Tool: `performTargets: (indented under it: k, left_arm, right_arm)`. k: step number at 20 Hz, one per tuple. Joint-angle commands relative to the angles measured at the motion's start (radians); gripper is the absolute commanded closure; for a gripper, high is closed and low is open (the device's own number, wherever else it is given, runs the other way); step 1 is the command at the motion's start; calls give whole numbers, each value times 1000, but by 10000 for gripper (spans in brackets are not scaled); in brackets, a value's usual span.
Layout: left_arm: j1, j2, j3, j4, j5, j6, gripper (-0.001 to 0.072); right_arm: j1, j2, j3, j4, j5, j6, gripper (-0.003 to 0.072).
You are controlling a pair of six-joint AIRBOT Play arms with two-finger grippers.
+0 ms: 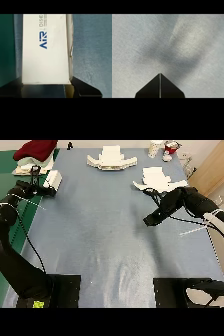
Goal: Fold the box.
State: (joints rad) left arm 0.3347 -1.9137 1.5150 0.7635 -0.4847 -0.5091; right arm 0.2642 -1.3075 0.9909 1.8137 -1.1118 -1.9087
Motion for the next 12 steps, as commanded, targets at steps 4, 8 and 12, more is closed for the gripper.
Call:
performTargets:
  k: [4,8,12]
  left_arm:
    - [2,-23,13,-1,19,0,190]
    - [2,-23,13,-2,19,-1,190]
    - [2,-23,13,-4,12,-5,15]
  right_arm:
    - [0,0,1,0,0,0,681]
    - [0,0,1,0,0,0,681]
    - [0,0,1,0,0,0,681]
